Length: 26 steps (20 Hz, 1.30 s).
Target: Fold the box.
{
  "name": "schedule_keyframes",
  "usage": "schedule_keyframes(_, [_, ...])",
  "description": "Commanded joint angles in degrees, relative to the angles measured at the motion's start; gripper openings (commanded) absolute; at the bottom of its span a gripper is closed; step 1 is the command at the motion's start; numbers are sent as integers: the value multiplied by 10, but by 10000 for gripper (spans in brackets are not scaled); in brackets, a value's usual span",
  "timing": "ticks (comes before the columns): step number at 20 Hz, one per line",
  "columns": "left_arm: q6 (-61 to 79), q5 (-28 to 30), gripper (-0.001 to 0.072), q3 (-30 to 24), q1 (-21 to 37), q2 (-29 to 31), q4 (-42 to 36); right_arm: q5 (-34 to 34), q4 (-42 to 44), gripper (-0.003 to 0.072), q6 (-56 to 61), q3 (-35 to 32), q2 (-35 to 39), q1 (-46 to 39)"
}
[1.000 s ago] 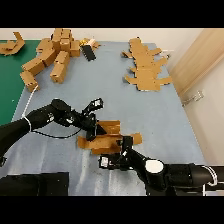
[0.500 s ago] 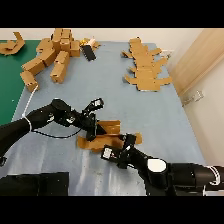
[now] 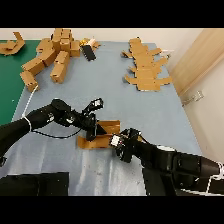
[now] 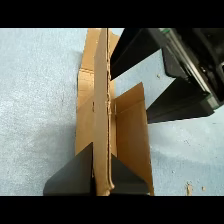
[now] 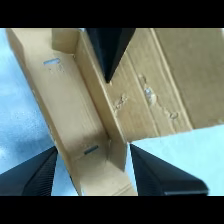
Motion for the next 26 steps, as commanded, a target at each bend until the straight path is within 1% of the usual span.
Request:
schedule_keyframes(1, [0,0,13,0,0,0,0,55,152,720,-199,-4,4,-75])
schedule_keyframes(4, [0,0,13,0,0,0,0,54,260,720,-336,-4,4,-121])
schedule_keyframes(5, [0,0,13,0,0,0,0,51,313,720,-397,-4,3,-139])
schedule_keyframes(7, [0,0,13,0,0,0,0,33,449,720,-556,-4,-1,-183])
schedule_keyframes(9, [0,0,13,0,0,0,0,-10,595,720,-718,4,-18,-234])
schedule_keyframes(11, [0,0,13,0,0,0,0,-64,686,720,-843,26,-54,-278])
schedule_keyframes(12, [0,0,13,0,0,0,0,-82,711,720,-887,39,-73,-291])
schedule_keyframes(14, [0,0,13,0,0,0,0,-110,739,720,-944,64,-114,-309])
schedule_keyframes(17, [0,0,13,0,0,0,0,-143,747,720,-955,86,-158,-334])
schedule_keyframes(26, [0,0,13,0,0,0,0,-143,737,717,-953,89,-167,-336])
